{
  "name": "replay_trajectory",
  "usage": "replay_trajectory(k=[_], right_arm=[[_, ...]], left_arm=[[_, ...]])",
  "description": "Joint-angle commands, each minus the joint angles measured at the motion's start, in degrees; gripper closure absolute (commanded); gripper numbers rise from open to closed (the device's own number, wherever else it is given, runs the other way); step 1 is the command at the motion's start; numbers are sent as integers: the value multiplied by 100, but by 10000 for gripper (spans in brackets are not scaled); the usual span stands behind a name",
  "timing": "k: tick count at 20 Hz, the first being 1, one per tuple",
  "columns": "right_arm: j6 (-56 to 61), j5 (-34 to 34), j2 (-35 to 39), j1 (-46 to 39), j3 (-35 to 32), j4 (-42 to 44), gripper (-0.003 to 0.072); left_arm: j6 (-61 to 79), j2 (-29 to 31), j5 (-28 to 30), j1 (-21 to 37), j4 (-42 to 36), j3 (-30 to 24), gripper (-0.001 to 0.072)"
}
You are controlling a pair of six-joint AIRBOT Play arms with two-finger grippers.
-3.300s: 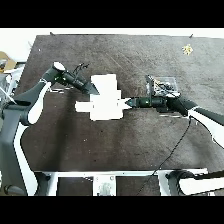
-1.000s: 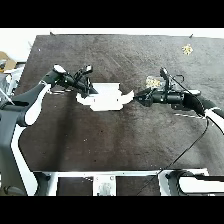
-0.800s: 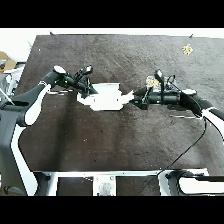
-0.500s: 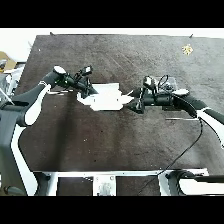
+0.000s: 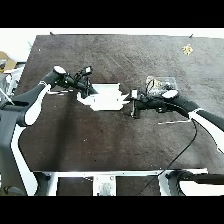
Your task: Fold the box and place the chain.
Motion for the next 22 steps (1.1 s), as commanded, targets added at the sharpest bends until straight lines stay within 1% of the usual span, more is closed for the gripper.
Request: replay_trajectory(k=[1,4,6,9,12,13,15,19,22], right_arm=[[472,-688,-57,376,4,-409,56],[341,-772,-240,599,20,-498,55],[350,-949,-387,669,44,-411,56],[389,-1130,-553,754,310,-321,56],[387,-1591,-656,741,420,-330,56],[387,-1622,-654,728,431,-345,56],[393,-1340,-614,662,538,-341,56],[935,-1084,-463,463,809,-341,56],[927,-881,-466,264,1043,-299,55]], left_arm=[[4,0,-26,0,-9,0,695],[4,0,-26,0,-9,0,695],[4,0,-24,0,-11,0,695],[4,0,-26,0,-11,0,695],[4,0,-24,0,-13,0,695],[4,0,-24,0,-13,0,695],[4,0,-24,0,-13,0,695],[4,0,-24,0,-13,0,695],[4,0,-26,0,-13,0,695]])
